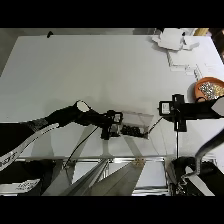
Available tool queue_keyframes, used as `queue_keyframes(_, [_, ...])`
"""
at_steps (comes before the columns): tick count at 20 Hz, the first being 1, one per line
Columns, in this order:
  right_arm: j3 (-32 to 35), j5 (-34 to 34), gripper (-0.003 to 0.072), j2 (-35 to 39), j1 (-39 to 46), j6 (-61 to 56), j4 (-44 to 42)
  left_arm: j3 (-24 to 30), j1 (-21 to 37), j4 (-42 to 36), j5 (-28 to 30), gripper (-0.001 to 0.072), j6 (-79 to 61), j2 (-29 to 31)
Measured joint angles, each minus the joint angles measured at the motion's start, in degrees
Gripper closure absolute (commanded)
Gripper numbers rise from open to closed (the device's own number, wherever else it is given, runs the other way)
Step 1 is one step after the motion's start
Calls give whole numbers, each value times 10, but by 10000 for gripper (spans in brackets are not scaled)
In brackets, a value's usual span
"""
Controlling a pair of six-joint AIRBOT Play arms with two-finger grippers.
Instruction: Fold the box and place the chain.
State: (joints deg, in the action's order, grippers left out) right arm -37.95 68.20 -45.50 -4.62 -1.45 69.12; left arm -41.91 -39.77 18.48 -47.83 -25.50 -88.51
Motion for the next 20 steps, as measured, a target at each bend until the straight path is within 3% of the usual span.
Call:
queue_keyframes(11, [11,-78,512,-172,48,91,39,0,0,0,0,377,0,0])
queue_keyframes(20, [11,-101,520,-233,49,135,46,0,0,0,0,377,0,0])
